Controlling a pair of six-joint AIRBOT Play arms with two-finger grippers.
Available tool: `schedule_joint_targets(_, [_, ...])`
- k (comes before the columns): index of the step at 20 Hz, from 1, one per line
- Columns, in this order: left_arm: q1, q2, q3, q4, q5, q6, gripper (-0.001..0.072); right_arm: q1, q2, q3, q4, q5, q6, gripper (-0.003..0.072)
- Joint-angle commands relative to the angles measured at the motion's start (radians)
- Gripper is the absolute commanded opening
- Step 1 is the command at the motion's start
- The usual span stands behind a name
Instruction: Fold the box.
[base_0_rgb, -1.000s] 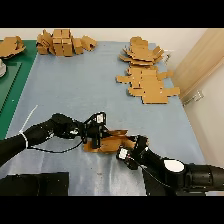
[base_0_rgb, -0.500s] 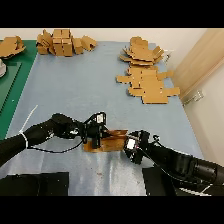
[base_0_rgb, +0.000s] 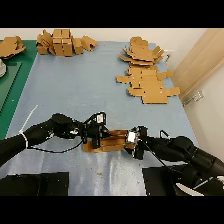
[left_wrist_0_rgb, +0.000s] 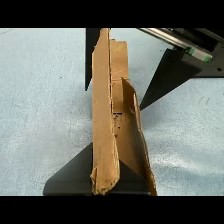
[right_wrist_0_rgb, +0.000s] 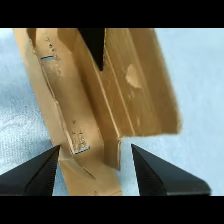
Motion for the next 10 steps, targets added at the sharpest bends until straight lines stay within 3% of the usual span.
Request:
schedule_joint_targets(1, [0.000,0.000,0.000,0.000,0.000,0.000,0.0016,-0.127,-0.127,0.086,0.271,-0.169,-0.363,0.0714])
schedule_joint_targets(5, [0.000,0.000,0.000,0.000,0.000,0.000,0.0016,-0.253,-0.272,0.156,0.392,-0.325,-0.575,0.0713])
schedule_joint_targets(10, [0.000,0.000,0.000,0.000,0.000,0.000,0.0016,-0.267,-0.330,0.182,0.368,-0.333,-0.575,0.0713])
